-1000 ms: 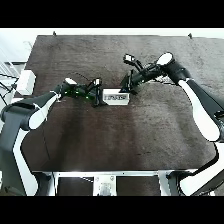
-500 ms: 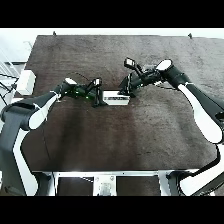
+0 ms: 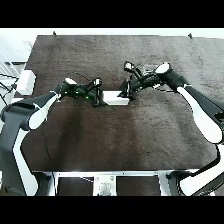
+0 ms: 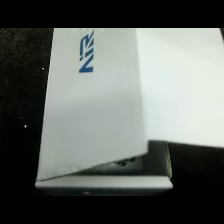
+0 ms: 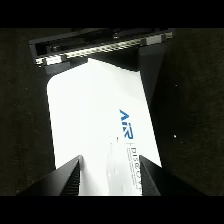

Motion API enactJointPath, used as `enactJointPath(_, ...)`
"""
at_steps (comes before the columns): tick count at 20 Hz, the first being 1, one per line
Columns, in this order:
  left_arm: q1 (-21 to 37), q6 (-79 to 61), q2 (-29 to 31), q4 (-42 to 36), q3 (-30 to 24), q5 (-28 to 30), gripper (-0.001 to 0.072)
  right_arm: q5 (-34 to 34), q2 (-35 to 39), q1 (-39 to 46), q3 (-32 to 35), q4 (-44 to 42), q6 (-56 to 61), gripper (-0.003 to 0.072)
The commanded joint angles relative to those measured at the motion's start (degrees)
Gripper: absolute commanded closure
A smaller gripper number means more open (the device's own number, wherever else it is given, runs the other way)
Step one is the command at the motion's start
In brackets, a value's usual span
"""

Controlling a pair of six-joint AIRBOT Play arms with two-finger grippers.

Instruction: Fold the box and place the chain.

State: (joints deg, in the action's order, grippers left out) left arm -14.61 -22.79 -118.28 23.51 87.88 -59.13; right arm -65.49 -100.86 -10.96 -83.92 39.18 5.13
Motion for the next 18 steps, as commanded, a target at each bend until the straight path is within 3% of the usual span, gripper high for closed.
enactJointPath(1,0.07,0.00,0.00,0.02,0.02,0.02,0.0325,2.82,0.04,-0.04,0.42,0.00,-1.14,0.0276)
enactJointPath(7,0.07,0.00,0.00,0.02,0.02,0.02,0.0325,2.91,0.55,-0.48,0.37,-1.25,-1.33,0.0324)
enactJointPath(8,0.07,-0.02,0.00,0.02,0.02,0.04,0.0325,2.89,0.55,-0.52,0.35,-1.25,-1.31,0.0299)
enactJointPath(9,0.07,0.00,0.00,0.02,0.02,0.04,0.0325,2.82,0.59,-0.50,0.33,-1.27,-1.31,0.0199)
enactJointPath(10,0.07,0.00,0.00,0.02,0.02,0.11,0.0325,1.92,0.63,-0.48,0.22,-1.25,-1.31,0.0164)
enactJointPath(13,0.07,0.00,0.00,0.02,0.02,0.11,0.0325,-2.51,0.63,-0.44,0.00,-0.98,-1.29,0.0170)
enactJointPath(18,0.07,0.00,0.00,0.02,0.02,0.09,0.0325,2.01,-0.90,-0.50,0.11,-0.09,-1.38,0.0194)
